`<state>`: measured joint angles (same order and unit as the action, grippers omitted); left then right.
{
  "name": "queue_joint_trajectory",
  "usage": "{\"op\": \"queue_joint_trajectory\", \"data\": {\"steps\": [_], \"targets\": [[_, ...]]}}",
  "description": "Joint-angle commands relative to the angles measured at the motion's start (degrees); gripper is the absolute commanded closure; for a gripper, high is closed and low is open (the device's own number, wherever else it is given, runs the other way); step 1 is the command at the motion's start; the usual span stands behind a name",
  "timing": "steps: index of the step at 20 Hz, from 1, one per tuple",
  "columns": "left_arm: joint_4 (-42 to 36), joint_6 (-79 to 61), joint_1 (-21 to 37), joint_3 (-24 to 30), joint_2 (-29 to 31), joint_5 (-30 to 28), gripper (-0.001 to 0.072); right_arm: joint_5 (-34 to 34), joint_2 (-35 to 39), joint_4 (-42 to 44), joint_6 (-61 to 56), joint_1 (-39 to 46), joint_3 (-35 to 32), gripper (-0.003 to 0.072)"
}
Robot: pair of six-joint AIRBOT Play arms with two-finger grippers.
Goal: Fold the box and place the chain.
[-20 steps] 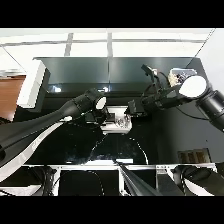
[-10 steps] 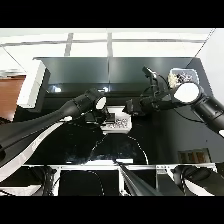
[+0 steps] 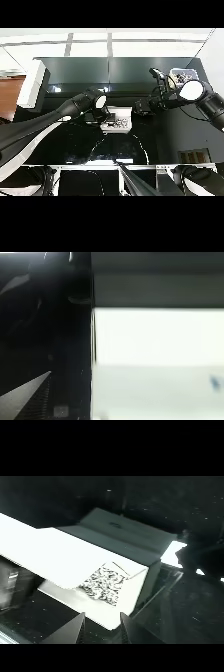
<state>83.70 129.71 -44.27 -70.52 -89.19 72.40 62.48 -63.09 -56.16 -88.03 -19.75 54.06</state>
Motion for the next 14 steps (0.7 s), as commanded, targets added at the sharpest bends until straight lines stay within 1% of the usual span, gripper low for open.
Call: {"op": "queue_joint_trajectory", "data": {"steps": [1, 3, 5, 7, 8, 9, 10, 11, 12, 13, 14], "targets": [[5.16, -4.02, -0.76, -0.39, 5.22, 3.65, -0.0004, 0.57, -0.04, -2.01, 0.42, 0.22, -0.02, 0.0423], [9.9, -6.88, -0.63, 1.44, 11.58, 4.81, -0.0004, 0.5, -0.04, -2.62, 0.42, 0.22, -0.02, 0.0422], [14.93, -8.07, 1.77, 6.34, 18.71, 4.81, -0.0003, 0.31, -0.04, -2.89, 0.44, 0.22, -0.02, 0.0423], [12.35, -10.21, 8.31, 14.23, 25.44, 3.87, -0.0004, 0.07, -0.04, -3.04, 0.44, 0.22, -0.02, 0.0423], [8.66, -12.39, 12.35, 18.97, 28.41, 1.33, -0.0003, -0.04, -0.04, -3.04, 0.44, 0.22, -0.02, 0.0422], [2.03, -16.48, 17.38, 24.2, 31.04, -3.15, -0.0003, -0.42, -0.04, -3.04, 0.44, 0.22, -0.02, 0.0422], [-6.8, -23.45, 22.29, 28.65, 32.61, -8.24, -0.0004, -0.9, -0.04, -3.04, 0.42, 0.22, -0.02, 0.0422], [-18.97, -35.85, 27.17, 32.72, 33.27, -13.05, -0.0001, -1.46, -0.04, -3.02, 0.42, 0.22, -0.02, 0.0423], [-32.85, -54.29, 30.73, 35.67, 33.07, -15.23, 0.0008, -2.12, -0.04, -3.02, 0.42, 0.22, -0.02, 0.0422], [-43.45, -73.37, 32.48, 37.46, 32.68, -14.53, 0.0013, -2.54, -0.04, -3.02, 0.42, 0.22, -0.02, 0.0422], [-49.03, -91.34, 32.76, 38.47, 32.28, -14.36, 0.0012, -2.78, -0.04, -3.04, 0.42, 0.22, -0.02, 0.0423]]}}
